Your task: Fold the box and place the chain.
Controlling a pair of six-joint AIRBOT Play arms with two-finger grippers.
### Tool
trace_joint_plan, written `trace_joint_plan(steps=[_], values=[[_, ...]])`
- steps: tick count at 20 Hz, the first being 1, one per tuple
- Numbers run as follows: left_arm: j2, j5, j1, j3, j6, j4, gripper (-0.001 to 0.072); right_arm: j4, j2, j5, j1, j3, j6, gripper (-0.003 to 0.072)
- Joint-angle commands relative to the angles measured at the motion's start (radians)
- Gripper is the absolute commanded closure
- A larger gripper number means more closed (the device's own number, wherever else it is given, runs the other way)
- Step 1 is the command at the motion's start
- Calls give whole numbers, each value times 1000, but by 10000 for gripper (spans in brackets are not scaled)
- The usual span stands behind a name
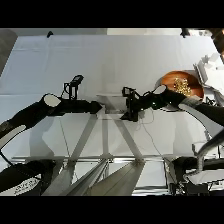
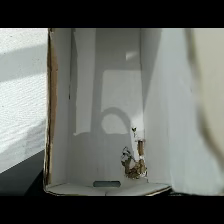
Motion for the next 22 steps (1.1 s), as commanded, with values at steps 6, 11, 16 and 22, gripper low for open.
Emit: trace_joint_plan(steps=[6, 11, 16, 22], values=[[-2, -51, -44, 117, -347, 348, 220, 0, 0, 0, 0, 0, 0, 183], [-66, -259, -44, 204, -484, 434, 194, 0, 0, 0, 0, 0, 0, 183], [-172, -274, -96, 279, -648, 567, 195, 0, 0, 0, 0, 0, 0, 183], [-213, -255, -188, 341, -794, 711, 218, 0, 0, 0, 0, 0, 0, 183]])
